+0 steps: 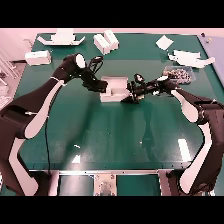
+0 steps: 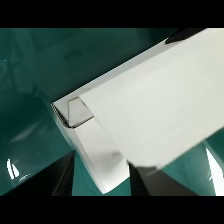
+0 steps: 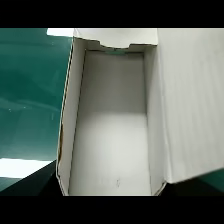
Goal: Fold the box and place the chain.
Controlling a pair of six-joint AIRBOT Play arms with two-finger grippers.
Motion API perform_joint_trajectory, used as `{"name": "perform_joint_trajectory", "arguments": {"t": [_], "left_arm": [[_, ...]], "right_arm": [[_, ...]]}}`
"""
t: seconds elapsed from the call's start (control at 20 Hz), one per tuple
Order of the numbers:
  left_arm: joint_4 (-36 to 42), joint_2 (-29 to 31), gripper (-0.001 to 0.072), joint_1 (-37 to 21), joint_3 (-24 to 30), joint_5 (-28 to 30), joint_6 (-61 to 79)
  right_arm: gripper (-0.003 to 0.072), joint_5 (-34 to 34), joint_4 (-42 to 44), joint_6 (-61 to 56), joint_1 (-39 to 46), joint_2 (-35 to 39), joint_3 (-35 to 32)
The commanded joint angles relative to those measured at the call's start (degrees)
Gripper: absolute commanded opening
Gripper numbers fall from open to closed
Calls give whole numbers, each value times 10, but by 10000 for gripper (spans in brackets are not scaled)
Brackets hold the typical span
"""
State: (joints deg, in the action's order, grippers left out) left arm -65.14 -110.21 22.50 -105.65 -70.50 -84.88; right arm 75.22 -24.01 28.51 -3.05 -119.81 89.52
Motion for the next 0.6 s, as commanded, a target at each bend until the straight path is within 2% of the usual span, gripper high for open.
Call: {"name": "perform_joint_trajectory", "arguments": {"t": [0.0,0.55], "left_arm": [[-8,0,422,1,0,11,-29],[-68,0,420,37,0,25,-84]], "right_arm": [[528,0,0,0,0,0,0],[527,0,0,0,0,0,0]]}}
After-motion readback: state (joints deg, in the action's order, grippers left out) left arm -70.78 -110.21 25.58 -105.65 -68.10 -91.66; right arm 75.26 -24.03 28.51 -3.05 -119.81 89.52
